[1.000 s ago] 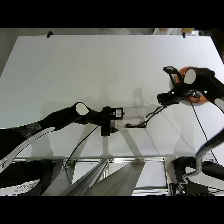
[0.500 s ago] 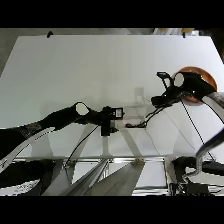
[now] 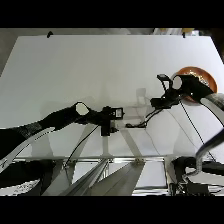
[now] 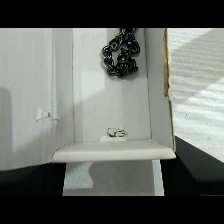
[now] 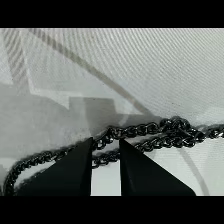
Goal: Fold the box and place the chain.
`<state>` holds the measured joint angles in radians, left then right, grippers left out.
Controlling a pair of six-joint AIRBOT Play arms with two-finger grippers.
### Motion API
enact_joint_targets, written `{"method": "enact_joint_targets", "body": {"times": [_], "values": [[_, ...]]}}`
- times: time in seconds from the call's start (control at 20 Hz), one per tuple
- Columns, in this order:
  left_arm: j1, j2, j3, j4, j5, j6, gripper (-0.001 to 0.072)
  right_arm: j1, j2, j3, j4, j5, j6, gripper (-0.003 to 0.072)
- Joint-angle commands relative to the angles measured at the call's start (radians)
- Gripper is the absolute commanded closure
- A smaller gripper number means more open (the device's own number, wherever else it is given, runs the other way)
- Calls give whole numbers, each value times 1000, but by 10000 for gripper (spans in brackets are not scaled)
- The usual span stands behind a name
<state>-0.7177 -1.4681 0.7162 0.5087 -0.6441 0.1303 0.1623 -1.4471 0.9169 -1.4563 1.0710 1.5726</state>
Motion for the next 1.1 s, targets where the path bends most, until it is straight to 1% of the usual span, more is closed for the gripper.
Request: {"method": "enact_joint_targets", "body": {"times": [0.0, 0.05, 0.1, 0.2, 0.3, 0.4, 0.6, 0.8, 1.05], "values": [[-1, 0, 0, 1, 0, 0, 502, 1, -1, -5, 3, -52, 2, 589], [-1, 0, 0, 0, 0, 0, 502, 1, -1, -5, 3, -53, 2, 596], [-1, 0, 0, 0, 0, 0, 502, 1, -1, -5, 3, -49, -3, 670], [-1, 0, 0, 0, 0, 0, 502, 1, 5, -5, 2, -27, -17, 675], [-1, 0, 0, 0, 0, 0, 502, 0, 48, -5, 2, -6, -44, 675], [-1, 0, 0, 0, 0, 0, 502, 0, 134, -5, 2, 2, -49, 675], [-1, 0, 0, 0, 0, 0, 502, 1, 340, -5, 28, 72, -64, 675], [-1, 0, 0, 0, 0, 0, 502, 1, 519, -5, 126, 129, -94, 675], [-1, 0, 0, 0, 0, 0, 502, 1, 663, -5, 356, 223, -181, 675]]}}
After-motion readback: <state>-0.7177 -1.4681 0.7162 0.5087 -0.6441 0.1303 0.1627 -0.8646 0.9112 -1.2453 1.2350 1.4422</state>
